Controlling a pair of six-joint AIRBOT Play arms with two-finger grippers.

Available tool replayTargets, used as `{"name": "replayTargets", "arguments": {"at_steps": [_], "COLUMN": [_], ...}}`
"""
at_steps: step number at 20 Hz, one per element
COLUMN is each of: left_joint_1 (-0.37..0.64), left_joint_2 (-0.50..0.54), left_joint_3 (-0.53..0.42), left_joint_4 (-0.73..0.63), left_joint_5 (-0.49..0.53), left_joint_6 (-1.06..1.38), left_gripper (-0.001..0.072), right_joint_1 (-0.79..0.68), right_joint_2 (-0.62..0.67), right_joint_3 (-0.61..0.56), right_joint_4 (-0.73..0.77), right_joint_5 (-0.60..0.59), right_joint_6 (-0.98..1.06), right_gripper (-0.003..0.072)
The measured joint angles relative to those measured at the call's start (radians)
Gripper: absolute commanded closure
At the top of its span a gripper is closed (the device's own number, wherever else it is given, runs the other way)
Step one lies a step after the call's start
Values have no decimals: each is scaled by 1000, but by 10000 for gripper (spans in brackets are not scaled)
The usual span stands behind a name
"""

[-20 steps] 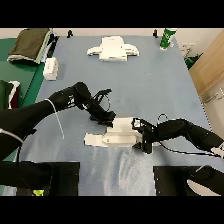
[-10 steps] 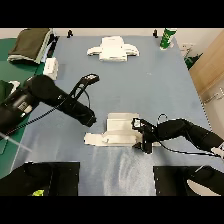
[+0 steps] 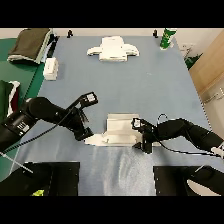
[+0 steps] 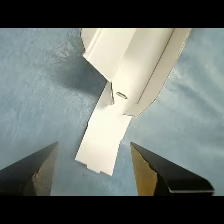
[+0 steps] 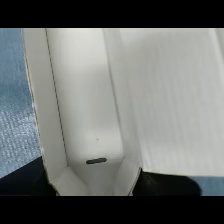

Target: Fold the box.

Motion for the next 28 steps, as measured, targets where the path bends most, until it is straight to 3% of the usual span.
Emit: {"name": "replayTargets", "arguments": {"at_steps": [4, 8, 15, 17, 19, 27, 28], "left_joint_1": [-45, -69, -84, -97, -109, -142, -144], "left_joint_2": [-34, -96, -196, -223, -248, -283, -283], "left_joint_3": [-86, -121, -133, -134, -134, -134, -134], "left_joint_4": [-126, -215, -308, -348, -375, -394, -393], "left_joint_5": [109, 142, 167, 182, 217, 268, 272], "left_joint_6": [266, 470, 612, 651, 677, 720, 726], "left_gripper": [11, 11, 20, 286, 426, 420, 378], "right_joint_1": [0, 0, 0, 0, 0, 0, 0], "right_joint_2": [0, 0, 0, 0, 0, 0, 0], "right_joint_3": [0, 0, 0, -1, -1, -1, -1], "right_joint_4": [0, 0, 0, 0, 0, 0, 0], "right_joint_5": [0, 0, 1, 1, 0, 0, 1], "right_joint_6": [0, 0, 0, 0, 0, 0, 0], "right_gripper": [94, 94, 94, 94, 94, 94, 94]}}
